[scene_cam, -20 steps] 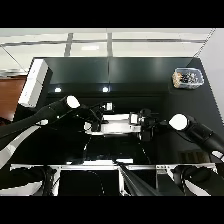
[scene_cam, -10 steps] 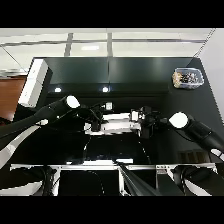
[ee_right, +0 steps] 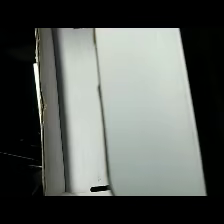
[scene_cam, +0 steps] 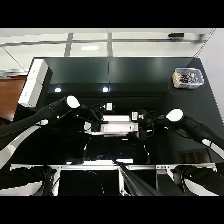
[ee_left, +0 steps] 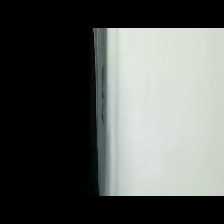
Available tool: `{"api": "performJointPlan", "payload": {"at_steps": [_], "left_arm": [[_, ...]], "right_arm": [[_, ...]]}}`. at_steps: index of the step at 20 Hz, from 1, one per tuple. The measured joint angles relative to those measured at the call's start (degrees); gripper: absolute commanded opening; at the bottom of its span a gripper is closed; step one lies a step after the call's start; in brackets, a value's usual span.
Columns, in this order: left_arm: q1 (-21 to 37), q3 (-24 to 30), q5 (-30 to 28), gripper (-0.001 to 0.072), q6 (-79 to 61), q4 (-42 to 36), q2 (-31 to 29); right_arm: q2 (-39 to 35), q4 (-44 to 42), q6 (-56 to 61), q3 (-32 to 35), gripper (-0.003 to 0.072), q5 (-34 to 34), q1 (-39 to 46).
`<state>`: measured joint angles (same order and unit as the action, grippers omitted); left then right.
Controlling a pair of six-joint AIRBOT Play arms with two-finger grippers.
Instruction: Fold the box and place the chain.
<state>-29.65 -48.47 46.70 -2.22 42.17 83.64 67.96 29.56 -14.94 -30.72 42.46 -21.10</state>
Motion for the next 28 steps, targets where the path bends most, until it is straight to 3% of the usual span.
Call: {"api": "performJointPlan", "payload": {"at_steps": [28], "left_arm": [[0.0,0.0,-0.17,0.003,0.04,-0.2,0.0]], "right_arm": [[3.87,1.51,-1.09,0.02,0.0664,-0.68,0.35]]}}
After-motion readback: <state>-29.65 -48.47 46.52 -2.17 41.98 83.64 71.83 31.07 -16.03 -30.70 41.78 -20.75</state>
